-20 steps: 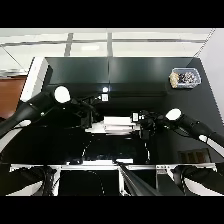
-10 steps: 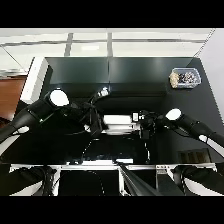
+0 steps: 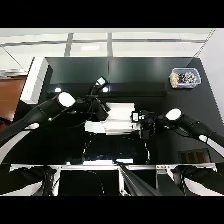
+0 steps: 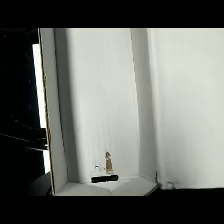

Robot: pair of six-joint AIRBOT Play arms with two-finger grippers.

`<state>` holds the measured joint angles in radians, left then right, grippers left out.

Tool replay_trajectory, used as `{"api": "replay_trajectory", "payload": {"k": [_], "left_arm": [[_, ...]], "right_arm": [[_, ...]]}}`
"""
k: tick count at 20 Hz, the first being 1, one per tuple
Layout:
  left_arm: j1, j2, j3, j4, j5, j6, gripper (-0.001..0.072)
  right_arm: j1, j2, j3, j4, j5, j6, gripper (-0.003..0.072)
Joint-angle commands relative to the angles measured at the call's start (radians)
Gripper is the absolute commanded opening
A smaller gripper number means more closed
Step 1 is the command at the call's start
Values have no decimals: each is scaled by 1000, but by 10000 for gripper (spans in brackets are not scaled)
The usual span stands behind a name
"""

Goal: Fold the box and place the chain.

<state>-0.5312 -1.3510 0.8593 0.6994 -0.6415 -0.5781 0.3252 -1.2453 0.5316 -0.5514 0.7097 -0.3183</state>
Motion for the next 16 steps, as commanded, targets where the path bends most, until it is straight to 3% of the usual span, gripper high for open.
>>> {"api": "replay_trajectory", "payload": {"k": [1, 3, 6, 11, 14, 16], "left_arm": [[-1, -87, 10, 34, -100, 5, 29], [0, -108, 11, 45, -122, 5, 28], [22, -76, 36, 75, -67, 0, 27], [117, 105, 47, 112, -162, -9, 27], [157, 201, -86, 94, -190, 11, 28], [138, 208, -166, 70, -214, 187, 30]], "right_arm": [[1, 0, 0, 0, 1, 0, 422], [1, 0, 0, 0, 1, 0, 423], [1, 0, 0, 0, 1, 0, 423], [1, 0, 0, 0, 1, 0, 423], [1, 0, 0, 0, 1, 0, 423], [1, 0, 0, 0, 1, 0, 423]]}}
